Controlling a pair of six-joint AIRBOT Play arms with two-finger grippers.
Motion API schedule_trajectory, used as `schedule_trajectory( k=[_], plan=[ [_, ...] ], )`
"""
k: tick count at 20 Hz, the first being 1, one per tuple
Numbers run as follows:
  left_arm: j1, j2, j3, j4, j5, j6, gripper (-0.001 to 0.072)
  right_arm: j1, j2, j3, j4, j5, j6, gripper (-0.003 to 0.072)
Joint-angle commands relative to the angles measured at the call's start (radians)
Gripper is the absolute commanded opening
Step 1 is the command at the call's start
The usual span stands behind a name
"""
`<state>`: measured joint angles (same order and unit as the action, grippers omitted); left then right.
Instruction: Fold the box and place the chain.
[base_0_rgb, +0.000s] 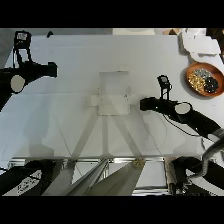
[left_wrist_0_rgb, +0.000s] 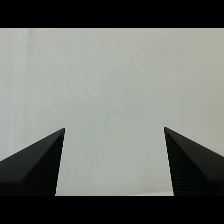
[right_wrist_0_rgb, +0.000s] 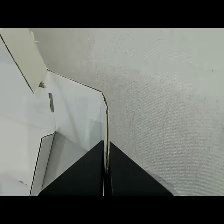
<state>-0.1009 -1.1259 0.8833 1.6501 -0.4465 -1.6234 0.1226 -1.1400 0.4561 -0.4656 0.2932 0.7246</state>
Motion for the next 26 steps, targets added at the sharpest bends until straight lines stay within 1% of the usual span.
schedule_trajectory(
  k=[1, 4, 21, 22, 23, 24, 26],
  plan=[
    [0.0, 0.001, 0.001, 0.0, 0.0, 0.0, 0.0697, 0.001, -0.021, 0.004, -0.004, 0.005, -0.001, 0.0009],
    [0.0, 0.001, 0.001, 0.0, 0.0, 0.0, 0.0697, 0.001, -0.047, 0.004, -0.004, 0.034, 0.0, 0.0009],
    [-0.001, 0.001, 0.001, -0.002, -0.001, 0.0, 0.0691, 0.001, -0.047, 0.004, -0.004, 0.032, 0.0, 0.0011],
    [-0.001, 0.001, 0.001, -0.005, -0.009, 0.001, 0.0627, 0.001, -0.047, 0.004, -0.004, 0.032, 0.0, 0.0011],
    [-0.001, 0.001, 0.001, -0.004, -0.025, 0.012, 0.0497, 0.001, -0.047, 0.004, -0.004, 0.032, 0.0, 0.0011],
    [-0.001, 0.001, 0.001, -0.004, -0.049, 0.052, 0.0436, 0.001, -0.046, 0.004, -0.004, 0.032, 0.0, 0.0011],
    [-0.014, 0.001, 0.001, -0.004, -0.108, 0.188, 0.0433, 0.001, -0.046, 0.004, -0.004, 0.032, 0.0, 0.0011]
  ],
)
